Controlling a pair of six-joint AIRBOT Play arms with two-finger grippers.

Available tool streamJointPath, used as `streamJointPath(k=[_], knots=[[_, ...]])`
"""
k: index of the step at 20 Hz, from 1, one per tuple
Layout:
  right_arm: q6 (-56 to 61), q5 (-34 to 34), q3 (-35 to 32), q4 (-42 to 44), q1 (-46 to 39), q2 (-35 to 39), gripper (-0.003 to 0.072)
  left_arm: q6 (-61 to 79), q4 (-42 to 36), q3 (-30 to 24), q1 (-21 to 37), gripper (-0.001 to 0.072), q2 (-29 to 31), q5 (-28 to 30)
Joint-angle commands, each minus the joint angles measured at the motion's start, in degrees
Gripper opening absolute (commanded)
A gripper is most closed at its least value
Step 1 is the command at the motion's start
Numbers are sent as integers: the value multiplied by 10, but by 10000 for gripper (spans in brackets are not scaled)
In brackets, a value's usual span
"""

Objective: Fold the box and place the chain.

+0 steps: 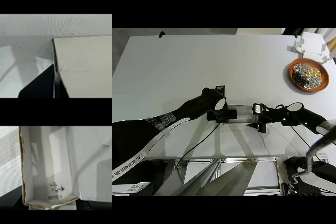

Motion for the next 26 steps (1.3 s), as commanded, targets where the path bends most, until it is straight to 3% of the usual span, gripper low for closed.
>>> streamJointPath(k=[1, 2, 3, 4, 11, 18, 26], knots=[[0, 0, 0, 0, 0, 0, 412, 1, 2, 6, 1, 3, -1, 5], [0, 0, 0, 0, 0, 0, 412, 1, 3, 13, 2, 50, -1, 1], [0, 0, 0, 0, 0, 0, 412, 3, 6, 23, 3, 185, -1, -6], [0, 0, 0, 0, 0, 0, 412, 3, 13, 37, 5, 236, -2, -17], [0, 0, 0, 0, 0, 0, 411, 16, 25, 84, 17, 230, -26, -108], [0, 0, 0, 0, 0, 0, 411, 28, 2, 116, 1, 57, -74, -110], [0, 0, 0, 0, 0, 0, 412, 28, 5, 116, -7, 91, -81, -110]])
